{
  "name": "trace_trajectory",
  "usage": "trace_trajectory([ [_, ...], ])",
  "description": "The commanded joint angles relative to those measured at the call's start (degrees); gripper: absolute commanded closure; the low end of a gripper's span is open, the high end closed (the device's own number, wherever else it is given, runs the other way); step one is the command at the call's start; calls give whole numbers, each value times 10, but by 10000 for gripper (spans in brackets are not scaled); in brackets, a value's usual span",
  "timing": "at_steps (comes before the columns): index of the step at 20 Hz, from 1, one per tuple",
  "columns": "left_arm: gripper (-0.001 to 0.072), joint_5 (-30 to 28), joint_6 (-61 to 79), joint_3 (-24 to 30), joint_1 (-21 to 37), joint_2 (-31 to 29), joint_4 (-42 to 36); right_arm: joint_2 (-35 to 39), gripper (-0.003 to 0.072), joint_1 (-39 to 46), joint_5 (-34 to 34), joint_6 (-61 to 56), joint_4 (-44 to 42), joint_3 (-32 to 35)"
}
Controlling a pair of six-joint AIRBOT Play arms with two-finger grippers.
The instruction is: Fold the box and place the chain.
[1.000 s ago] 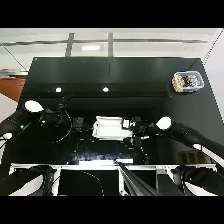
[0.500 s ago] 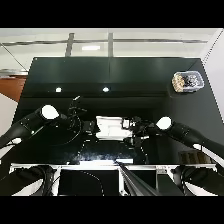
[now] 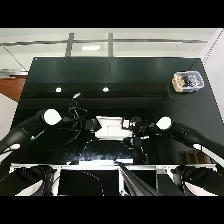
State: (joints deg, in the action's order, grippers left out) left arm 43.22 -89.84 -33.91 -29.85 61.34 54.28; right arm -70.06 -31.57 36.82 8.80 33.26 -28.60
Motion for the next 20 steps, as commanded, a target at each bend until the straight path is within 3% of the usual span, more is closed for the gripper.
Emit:
trace_trajectory([
  [1, 18, -34, -125, 0, -64, -18, 125, 0, 200, 0, 0, 0, 0, 0],
  [7, 18, -38, -336, -1, -173, -15, 323, 0, 200, 0, 0, 0, 0, 0],
  [11, 19, -3, -341, -30, -176, 14, 324, 0, 200, 0, 0, 0, 0, 0],
  [14, 42, 85, -344, -86, -177, 64, 325, 0, 200, 0, 0, 0, 0, 0],
  [16, 172, 138, -351, -124, -177, 100, 324, 0, 200, 0, 0, 0, 0, 0],
  [20, 358, 160, -372, -155, -178, 128, 321, 0, 200, 0, 0, 0, 0, 0],
])
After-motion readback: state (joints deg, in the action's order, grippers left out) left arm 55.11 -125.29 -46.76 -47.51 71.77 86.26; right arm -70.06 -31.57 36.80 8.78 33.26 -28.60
